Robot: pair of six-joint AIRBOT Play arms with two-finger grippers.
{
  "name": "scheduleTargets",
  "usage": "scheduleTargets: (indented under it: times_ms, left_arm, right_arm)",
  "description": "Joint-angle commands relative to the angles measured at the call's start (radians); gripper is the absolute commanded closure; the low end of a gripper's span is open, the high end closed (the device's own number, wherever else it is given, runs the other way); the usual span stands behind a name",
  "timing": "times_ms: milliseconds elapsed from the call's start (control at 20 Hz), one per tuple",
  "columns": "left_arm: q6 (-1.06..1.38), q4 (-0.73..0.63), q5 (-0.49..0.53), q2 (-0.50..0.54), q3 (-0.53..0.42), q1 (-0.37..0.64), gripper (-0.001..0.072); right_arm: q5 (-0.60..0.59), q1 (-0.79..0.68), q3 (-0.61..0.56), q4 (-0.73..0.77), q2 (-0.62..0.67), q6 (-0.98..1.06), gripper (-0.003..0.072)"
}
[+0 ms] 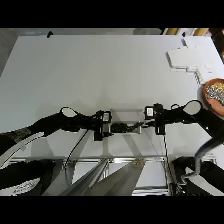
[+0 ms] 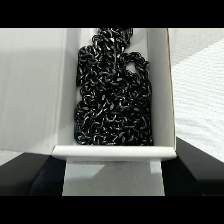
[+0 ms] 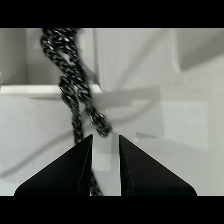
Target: Fold the box and place the chain.
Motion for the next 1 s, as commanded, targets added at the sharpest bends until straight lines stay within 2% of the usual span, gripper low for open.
scheduleTargets:
  times_ms: [0, 500, 950]
  left_arm:
    - [0.0, 0.0, 0.0, 0.0, 0.0, 0.0, 0.0379]
    - [0.0, 0.0, 0.0, 0.0, 0.0, 0.0, 0.0379]
    - [0.0, 0.0, 0.0, 0.0, 0.0, 0.0, 0.0379]
  right_arm:
    - [-0.039, 0.049, 0.0, 0.026, -0.056, -0.052, 0.0527]
    - [-0.116, 0.059, -0.006, 0.029, -0.057, -0.052, 0.0525]
    - [-0.108, 0.059, -0.013, 0.0, -0.065, -0.051, 0.0526]
